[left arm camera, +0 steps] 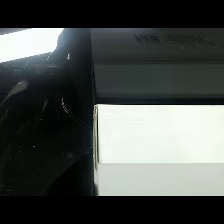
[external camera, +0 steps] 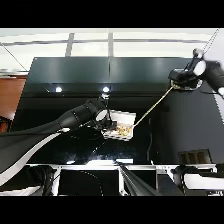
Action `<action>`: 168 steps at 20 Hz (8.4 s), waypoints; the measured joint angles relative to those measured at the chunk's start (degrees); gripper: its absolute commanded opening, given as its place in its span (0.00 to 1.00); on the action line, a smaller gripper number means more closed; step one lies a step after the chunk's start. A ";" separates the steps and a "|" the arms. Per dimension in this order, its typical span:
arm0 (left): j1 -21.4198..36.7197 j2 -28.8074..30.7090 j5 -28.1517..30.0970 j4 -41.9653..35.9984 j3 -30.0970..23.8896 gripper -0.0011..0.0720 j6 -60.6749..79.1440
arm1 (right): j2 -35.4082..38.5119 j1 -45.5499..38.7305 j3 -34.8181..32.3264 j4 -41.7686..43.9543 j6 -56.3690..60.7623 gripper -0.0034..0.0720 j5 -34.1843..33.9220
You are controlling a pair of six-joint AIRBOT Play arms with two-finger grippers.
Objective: Fold the box and place the chain.
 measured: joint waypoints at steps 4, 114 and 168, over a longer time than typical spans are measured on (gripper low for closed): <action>0.00 0.00 0.07 0.00 0.00 0.05 -0.02 | 15.98 1.64 0.09 1.81 -8.90 0.06 5.86; 0.02 -0.02 0.04 0.00 0.00 0.06 -0.02 | 45.38 18.95 -18.56 43.71 -48.09 0.06 10.78; 0.00 -0.02 0.76 -2.80 0.09 0.48 -4.48 | 42.64 10.71 -36.04 42.58 -37.48 0.53 12.94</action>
